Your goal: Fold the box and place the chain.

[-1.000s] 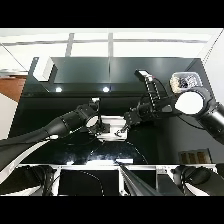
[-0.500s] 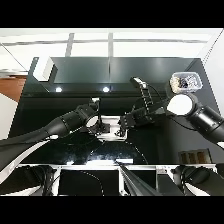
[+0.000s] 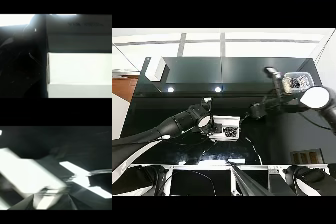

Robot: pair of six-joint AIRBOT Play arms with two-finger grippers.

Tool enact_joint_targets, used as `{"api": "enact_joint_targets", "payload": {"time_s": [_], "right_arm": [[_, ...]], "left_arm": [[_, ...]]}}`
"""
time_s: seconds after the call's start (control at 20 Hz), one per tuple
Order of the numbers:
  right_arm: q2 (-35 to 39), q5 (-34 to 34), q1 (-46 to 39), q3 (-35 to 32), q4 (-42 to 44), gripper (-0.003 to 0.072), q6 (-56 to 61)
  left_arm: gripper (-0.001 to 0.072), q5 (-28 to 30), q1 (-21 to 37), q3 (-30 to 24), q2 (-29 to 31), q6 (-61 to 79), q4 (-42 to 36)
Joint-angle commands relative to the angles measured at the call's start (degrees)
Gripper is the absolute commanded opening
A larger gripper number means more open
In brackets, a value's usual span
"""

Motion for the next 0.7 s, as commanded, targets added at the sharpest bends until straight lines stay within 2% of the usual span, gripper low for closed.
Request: {"api": "enact_joint_targets", "payload": {"time_s": [0.0,0.1,0.2,0.3,0.45,0.55,0.65], "right_arm": [[1.99,-2.56,-8.96,-2.91,-13.14,0.0504,-7.61],[1.97,-11.23,-10.27,-9.14,-11.78,0.0507,-14.23],[1.55,-18.8,-8.85,-15.5,-8.41,0.0719,-30.34],[0.68,-22.71,-5.84,-18.95,-7.28,0.0719,-42.01],[-2.91,-27.45,-4.09,-19.39,-3.43,0.0717,-52.26],[-5.53,-27.56,-4.15,-19.39,6.51,0.0709,-62.4],[-7.67,-24.52,-4.11,-19.37,17.49,0.0709,-74.9]], "left_arm": [[0.0031,0.15,0.02,0.0,-0.02,0.04,0.0],[0.003,0.28,0.0,0.0,-0.02,0.04,0.0],[0.0031,0.24,0.0,0.0,-0.02,0.04,-0.02],[0.0031,0.28,0.02,0.0,-0.02,0.04,-0.04],[0.003,0.35,0.02,0.0,-0.02,0.04,-0.02],[0.0031,0.35,0.02,0.0,-0.02,0.04,-0.02],[0.0031,0.35,0.02,0.0,-0.02,0.04,0.0]]}}
